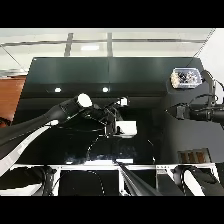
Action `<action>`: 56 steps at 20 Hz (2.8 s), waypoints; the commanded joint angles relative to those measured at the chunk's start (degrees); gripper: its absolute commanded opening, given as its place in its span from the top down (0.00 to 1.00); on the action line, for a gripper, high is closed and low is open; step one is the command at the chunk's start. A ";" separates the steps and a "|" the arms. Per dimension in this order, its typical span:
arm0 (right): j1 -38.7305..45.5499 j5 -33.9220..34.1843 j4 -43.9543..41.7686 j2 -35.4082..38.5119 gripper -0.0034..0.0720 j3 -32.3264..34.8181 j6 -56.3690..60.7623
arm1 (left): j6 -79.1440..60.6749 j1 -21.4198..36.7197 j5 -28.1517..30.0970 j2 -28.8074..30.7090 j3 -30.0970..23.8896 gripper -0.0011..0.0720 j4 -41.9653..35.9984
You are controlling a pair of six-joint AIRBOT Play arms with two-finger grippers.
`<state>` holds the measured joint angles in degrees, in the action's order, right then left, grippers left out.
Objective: Fold the box and place the chain.
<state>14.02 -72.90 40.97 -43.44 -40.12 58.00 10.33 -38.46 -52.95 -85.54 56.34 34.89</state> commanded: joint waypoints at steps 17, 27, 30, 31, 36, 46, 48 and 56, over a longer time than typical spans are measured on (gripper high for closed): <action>0.04 0.96 0.02 0.02 0.93 -0.02 0.09 | 20.72 -0.11 4.07 3.23 4.55 0.59 26.40; 0.02 1.27 -0.24 0.00 0.93 -0.02 0.11 | 44.48 48.59 7.58 -0.24 15.96 0.58 38.12; 0.02 1.25 -0.46 0.00 0.93 -0.02 0.35 | 50.23 57.16 5.99 -9.40 25.94 0.58 38.12; 0.02 1.25 -0.46 0.00 0.93 -0.02 0.37 | 50.31 58.45 4.85 -12.68 29.57 0.58 38.14; 0.02 1.40 -0.48 0.00 0.93 -0.02 3.56 | 47.17 58.71 1.14 -28.57 50.18 0.58 38.56; 0.02 5.51 -0.39 0.00 0.93 -0.04 5.05 | 52.81 55.69 -2.89 -26.88 62.62 0.01 38.47; -0.09 10.54 -0.44 0.00 0.93 -0.07 2.45 | 54.38 55.10 -4.94 -20.50 62.60 0.08 37.09; -14.99 25.64 12.33 -2.29 0.93 -0.22 3.26 | 58.90 46.07 -12.79 12.50 35.74 0.96 29.14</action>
<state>4.10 -52.82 46.19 -44.80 -40.29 58.04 67.96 11.84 -68.77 -86.21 105.89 66.02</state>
